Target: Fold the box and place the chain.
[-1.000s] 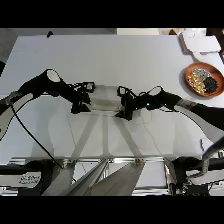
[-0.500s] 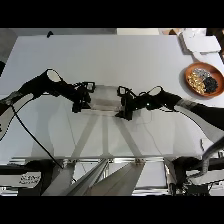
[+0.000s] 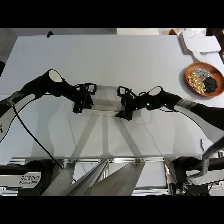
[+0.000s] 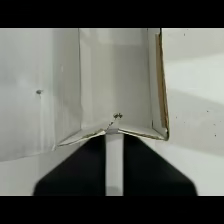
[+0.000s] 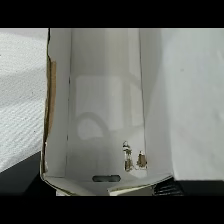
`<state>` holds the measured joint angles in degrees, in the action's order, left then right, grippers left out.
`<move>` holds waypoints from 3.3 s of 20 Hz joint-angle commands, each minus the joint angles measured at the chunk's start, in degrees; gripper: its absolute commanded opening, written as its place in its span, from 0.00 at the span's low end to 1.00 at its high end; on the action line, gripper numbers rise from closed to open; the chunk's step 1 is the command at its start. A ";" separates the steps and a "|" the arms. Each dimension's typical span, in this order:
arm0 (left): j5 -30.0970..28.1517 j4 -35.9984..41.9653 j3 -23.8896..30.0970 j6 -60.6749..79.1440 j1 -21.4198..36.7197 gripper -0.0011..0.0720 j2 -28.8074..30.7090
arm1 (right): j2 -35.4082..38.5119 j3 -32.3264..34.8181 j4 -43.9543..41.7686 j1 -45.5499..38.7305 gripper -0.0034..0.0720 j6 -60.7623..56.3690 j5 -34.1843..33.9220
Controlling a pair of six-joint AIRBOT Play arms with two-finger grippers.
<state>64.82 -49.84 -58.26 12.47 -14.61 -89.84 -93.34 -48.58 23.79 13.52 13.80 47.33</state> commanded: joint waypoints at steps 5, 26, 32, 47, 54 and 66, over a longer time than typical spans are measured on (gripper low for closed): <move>-0.20 2.14 0.11 0.17 -0.13 0.11 -0.09 | 0.00 0.02 -0.02 0.04 0.74 -0.02 0.00; -5.77 8.15 6.88 -0.92 0.94 0.03 8.44 | 0.00 0.02 -0.02 0.04 0.74 -0.02 0.00; -2.58 4.92 6.88 -11.47 8.96 0.02 20.26 | 0.00 0.02 -0.02 0.04 0.74 -0.02 0.00; -6.40 -4.37 14.10 -75.67 15.08 0.03 10.38 | 0.00 0.02 -0.02 0.04 0.74 -0.02 0.00; -5.44 6.69 14.10 -69.02 9.09 0.03 7.13 | 0.00 0.02 -0.02 0.04 0.74 -0.02 0.00; -5.97 10.43 14.10 -69.24 8.70 0.50 10.34 | 0.00 0.02 -0.02 0.04 0.74 -0.02 0.00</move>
<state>59.13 -40.10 -44.18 -56.90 -5.87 -80.68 -93.34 -48.56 23.77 13.52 13.80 47.33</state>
